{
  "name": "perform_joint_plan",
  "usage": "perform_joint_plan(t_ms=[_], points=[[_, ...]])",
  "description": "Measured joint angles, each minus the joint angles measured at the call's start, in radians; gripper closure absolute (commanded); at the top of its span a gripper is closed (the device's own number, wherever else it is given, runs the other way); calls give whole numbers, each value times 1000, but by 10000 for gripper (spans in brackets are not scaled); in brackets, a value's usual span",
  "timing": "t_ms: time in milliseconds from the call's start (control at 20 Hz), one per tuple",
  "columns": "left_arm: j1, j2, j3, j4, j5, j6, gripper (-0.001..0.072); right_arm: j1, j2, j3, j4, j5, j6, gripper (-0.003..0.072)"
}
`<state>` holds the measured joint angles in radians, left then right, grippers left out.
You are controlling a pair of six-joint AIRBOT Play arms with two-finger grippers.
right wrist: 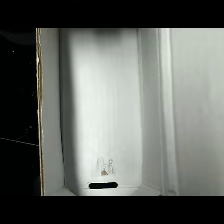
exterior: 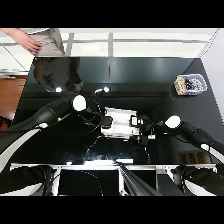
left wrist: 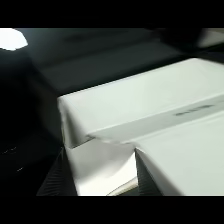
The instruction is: Fold the box and place the chain.
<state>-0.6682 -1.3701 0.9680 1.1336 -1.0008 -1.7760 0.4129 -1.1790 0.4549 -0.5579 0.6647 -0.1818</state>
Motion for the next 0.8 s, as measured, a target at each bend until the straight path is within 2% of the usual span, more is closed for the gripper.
perform_joint_plan(t_ms=[300,550,800], points=[[-56,-6,6,103,36,-136,205,0,0,0,0,0,0,545],[-77,-38,19,163,3,-226,205,0,0,0,0,0,0,545],[-127,-52,49,279,-34,-371,206,0,0,0,0,0,0,545]])
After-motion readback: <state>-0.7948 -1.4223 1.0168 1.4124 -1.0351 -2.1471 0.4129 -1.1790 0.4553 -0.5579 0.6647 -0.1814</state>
